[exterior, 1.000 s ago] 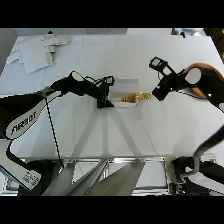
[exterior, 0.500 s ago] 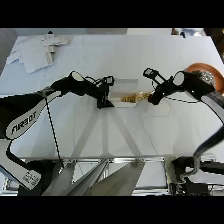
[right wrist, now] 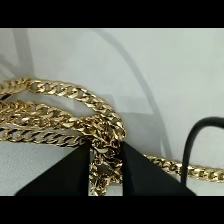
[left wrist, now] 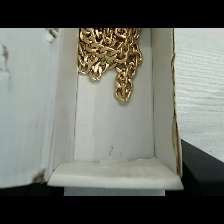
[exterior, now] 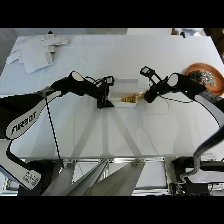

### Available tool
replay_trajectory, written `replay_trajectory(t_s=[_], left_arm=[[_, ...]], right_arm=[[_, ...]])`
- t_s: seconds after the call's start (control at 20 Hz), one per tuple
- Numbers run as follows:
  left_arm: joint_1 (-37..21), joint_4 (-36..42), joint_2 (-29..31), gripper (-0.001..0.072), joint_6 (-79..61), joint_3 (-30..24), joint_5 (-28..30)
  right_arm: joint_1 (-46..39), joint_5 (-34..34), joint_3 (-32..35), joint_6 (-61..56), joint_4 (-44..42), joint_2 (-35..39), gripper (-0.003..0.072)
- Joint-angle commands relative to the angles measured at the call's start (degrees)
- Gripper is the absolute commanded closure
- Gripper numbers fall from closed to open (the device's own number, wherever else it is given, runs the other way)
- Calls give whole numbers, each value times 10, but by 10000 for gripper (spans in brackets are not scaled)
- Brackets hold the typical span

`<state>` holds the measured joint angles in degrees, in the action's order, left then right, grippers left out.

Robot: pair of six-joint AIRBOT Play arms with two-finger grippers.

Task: Fold the box and place the chain.

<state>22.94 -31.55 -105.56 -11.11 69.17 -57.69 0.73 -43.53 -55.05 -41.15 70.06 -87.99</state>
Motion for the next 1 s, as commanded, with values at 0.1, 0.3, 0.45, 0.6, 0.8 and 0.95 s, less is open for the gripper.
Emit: replay_trajectory(t_s=[0.1, 0.3, 0.45, 0.6, 0.8, 0.95], left_arm=[[0, 0, 0, 432, 0, 0, 0], [0, 0, 0, 432, 0, 0, 0], [0, 0, 0, 432, 0, 0, 0], [0, 0, 0, 432, 0, 0, 0], [0, 0, 0, 432, 0, 0, 0], [0, 0, 0, 432, 0, 0, 0]], right_arm=[[3, -26, 1, -6, 0, 11, 672], [3, -26, 1, -6, -12, 64, 673], [4, -28, 1, -4, -57, 119, 673], [15, -29, 1, -3, -97, 162, 672], [73, -33, 1, -3, -106, 171, 672], [126, -8, 1, -4, -106, 171, 672]])
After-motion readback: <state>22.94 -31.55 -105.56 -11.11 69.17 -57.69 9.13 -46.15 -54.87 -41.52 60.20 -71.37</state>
